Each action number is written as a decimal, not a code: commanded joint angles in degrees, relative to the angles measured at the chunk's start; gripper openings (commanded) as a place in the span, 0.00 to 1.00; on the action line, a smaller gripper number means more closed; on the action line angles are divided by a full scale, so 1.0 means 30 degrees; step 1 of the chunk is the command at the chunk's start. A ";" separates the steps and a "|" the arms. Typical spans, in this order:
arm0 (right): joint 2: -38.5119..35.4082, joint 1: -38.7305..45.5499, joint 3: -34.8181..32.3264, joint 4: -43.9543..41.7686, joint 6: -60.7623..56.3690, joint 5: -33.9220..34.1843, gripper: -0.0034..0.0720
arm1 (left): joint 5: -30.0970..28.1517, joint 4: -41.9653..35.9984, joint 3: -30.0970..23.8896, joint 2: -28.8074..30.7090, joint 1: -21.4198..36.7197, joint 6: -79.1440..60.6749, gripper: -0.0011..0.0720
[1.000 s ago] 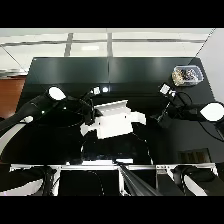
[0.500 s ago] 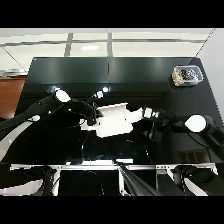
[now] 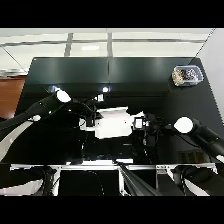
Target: Fold the box and place the chain.
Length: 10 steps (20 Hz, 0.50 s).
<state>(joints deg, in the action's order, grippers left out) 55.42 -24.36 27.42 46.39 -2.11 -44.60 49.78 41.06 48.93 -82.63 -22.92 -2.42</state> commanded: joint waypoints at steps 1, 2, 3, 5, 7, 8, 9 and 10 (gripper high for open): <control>0.1341 -0.1027 -0.0015 -0.0852 0.1406 0.1180 0.98 | 0.0131 0.0095 0.0015 0.0000 -0.0007 -0.0219 0.05; 0.1741 -0.1559 -0.0015 -0.0874 0.1450 0.2033 0.98 | 0.0138 0.0095 0.0007 0.0000 -0.0007 -0.0219 0.05; 0.2106 -0.1982 -0.0015 -0.0984 0.1443 0.2965 0.98 | 0.0160 0.0087 0.0007 0.0000 -0.0007 -0.0211 0.05; 0.2470 -0.2375 -0.0015 -0.1661 0.1464 0.3993 0.98 | 0.0160 0.0080 0.0007 0.0000 -0.0007 -0.0211 0.05; 0.2470 -0.2390 0.0168 -0.2616 0.2259 0.4095 0.98 | 0.0160 0.0073 0.0007 0.0000 -0.0007 -0.0211 0.05; 0.2470 -0.2310 0.0401 -0.2594 0.2463 0.4102 0.98 | 0.0160 0.0066 0.0007 0.0000 -0.0007 -0.0211 0.05; 0.2470 -0.2106 0.0721 -0.2616 0.2506 0.4095 0.98 | 0.0160 0.0066 0.0007 0.0000 -0.0007 -0.0211 0.05; 0.2470 -0.1909 0.1056 -0.2616 0.2506 0.4080 0.98 | 0.0160 0.0066 0.0007 0.0000 -0.0007 -0.0211 0.05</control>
<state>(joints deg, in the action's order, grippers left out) 62.37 -30.52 28.86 40.10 4.08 -33.85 50.19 41.30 48.93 -82.63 -22.90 -3.05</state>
